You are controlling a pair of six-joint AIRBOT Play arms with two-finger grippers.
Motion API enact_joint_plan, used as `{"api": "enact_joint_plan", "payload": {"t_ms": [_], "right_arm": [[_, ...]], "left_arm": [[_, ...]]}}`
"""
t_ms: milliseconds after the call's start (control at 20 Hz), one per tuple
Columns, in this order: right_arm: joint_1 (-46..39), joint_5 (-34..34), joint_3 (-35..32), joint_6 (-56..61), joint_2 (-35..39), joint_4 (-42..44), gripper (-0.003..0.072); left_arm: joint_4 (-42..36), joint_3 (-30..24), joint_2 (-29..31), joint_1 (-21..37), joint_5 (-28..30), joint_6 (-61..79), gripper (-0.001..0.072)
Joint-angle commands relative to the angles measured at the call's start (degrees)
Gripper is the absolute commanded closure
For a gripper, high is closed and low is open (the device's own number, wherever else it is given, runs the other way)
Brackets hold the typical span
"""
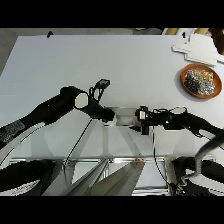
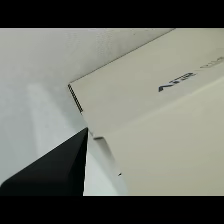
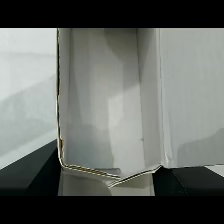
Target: Fold the box and place the chain.
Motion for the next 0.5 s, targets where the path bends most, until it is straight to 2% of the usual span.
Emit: {"api": "enact_joint_plan", "payload": {"t_ms": [0, 150, 450], "right_arm": [[0.02, 0.0, 0.04, 0.02, -0.02, 0.04, 0.0279], [0.02, 0.0, 0.04, 0.02, 0.0, 0.04, 0.0279], [0.02, 0.0, 0.04, 0.02, -0.02, 0.04, 0.0279]], "left_arm": [[3.43, 2.1, -1.36, -0.81, -2.97, -8.02, 0.0357], [6.38, 3.19, -2.84, -1.79, -6.14, -13.99, 0.0357], [12.24, 12.31, -9.01, -5.68, -11.74, -22.05, 0.0358]]}}
